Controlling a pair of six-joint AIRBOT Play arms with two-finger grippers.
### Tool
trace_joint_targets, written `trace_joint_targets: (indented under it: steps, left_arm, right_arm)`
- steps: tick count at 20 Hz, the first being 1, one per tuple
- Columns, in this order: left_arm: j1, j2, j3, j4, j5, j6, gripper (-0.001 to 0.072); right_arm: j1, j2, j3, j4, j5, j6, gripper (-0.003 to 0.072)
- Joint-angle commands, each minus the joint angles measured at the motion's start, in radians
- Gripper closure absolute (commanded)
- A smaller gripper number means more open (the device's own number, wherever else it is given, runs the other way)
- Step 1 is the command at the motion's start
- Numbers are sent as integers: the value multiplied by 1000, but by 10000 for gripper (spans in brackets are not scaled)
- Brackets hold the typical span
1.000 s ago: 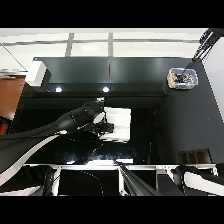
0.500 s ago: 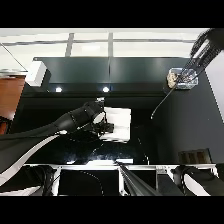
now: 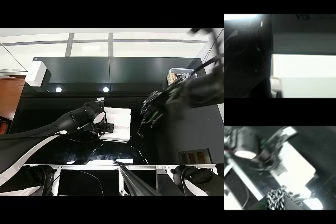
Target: Fold the box and place the chain.
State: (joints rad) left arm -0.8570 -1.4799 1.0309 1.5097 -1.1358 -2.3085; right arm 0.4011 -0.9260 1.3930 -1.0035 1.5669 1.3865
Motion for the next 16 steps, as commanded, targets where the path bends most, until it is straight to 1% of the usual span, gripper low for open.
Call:
trace_joint_targets:
  steps: [1,6,7,11,12,13,14,16]
  left_arm:
    - [0,0,0,1,2,1,680]
    - [0,0,0,1,9,0,681]
    - [0,0,0,1,11,1,680]
    - [0,0,0,1,13,0,680]
    - [0,0,0,1,13,1,681]
    - [0,0,0,0,13,0,681]
    - [0,0,0,0,12,0,681]
    - [0,0,0,0,11,1,680]
  right_arm:
    - [92,-14,-153,28,-146,-3,641]
    - [167,-94,-290,29,-347,-3,640]
    - [175,-113,-312,26,-370,-3,640]
    - [180,-180,-349,27,-378,-3,639]
    - [180,-189,-353,26,-378,-1,569]
    - [180,-193,-352,26,-377,1,273]
    - [171,-190,-347,19,-366,0,177]
    - [117,-167,-318,-19,-284,-4,176]
